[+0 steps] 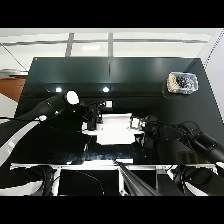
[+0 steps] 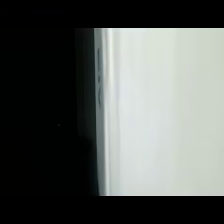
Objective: Fold the box and place the chain.
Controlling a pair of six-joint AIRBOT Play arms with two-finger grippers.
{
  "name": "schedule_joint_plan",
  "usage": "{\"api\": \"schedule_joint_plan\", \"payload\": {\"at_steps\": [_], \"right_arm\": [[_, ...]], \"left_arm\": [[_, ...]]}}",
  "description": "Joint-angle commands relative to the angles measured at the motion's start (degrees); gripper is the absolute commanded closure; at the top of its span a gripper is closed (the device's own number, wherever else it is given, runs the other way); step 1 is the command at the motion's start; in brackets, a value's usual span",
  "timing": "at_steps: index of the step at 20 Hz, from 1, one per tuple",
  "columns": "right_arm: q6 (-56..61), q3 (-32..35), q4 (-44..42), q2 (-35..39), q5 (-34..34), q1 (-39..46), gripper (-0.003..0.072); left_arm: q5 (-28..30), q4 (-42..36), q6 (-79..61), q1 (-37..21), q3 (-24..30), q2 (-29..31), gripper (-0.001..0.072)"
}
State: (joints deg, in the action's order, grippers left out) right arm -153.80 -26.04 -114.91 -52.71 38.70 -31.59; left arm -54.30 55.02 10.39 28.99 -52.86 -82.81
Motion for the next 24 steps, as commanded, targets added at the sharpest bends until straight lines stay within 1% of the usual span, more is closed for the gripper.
{"api": "schedule_joint_plan", "payload": {"at_steps": [1,4,7,8,12,15,16,18,24], "right_arm": [[-5.2,0.0,-0.6,-1.5,2.6,-0.7,-0.0009],[-6.9,0.0,-1.2,-1.5,4.4,-0.7,-0.0009],[-10.0,0.0,-7.3,-1.5,3.5,-0.8,-0.0009],[-10.6,0.0,-7.8,-1.5,3.3,-1.0,-0.0009],[-10.6,0.0,-7.8,-2.8,2.1,-2.4,-0.0009],[-10.4,0.0,-7.9,-4.0,-1.5,-4.2,-0.0009],[-9.5,-0.1,-8.0,-4.0,-2.4,-4.5,-0.0010],[-3.8,-0.4,-7.3,-3.9,-5.4,-4.4,-0.0010],[-2.4,-4.7,-6.1,-3.4,-4.8,-2.6,-0.0010]], "left_arm": [[0.3,0.1,0.2,0.0,-0.1,0.0,0.0678],[0.3,0.1,0.2,0.0,-0.1,0.0,0.0678],[0.2,0.1,0.2,0.0,-0.1,0.0,0.0678],[0.3,0.0,0.2,0.0,-0.1,0.0,0.0678],[0.3,0.0,0.2,0.0,-0.1,0.0,0.0678],[0.1,0.0,0.3,0.0,-0.1,0.0,0.0678],[0.1,0.0,0.3,0.0,-0.1,0.0,0.0678],[0.2,0.0,0.3,0.0,-0.1,0.0,0.0678],[0.1,0.0,0.4,0.0,-0.1,0.0,0.0680]]}}
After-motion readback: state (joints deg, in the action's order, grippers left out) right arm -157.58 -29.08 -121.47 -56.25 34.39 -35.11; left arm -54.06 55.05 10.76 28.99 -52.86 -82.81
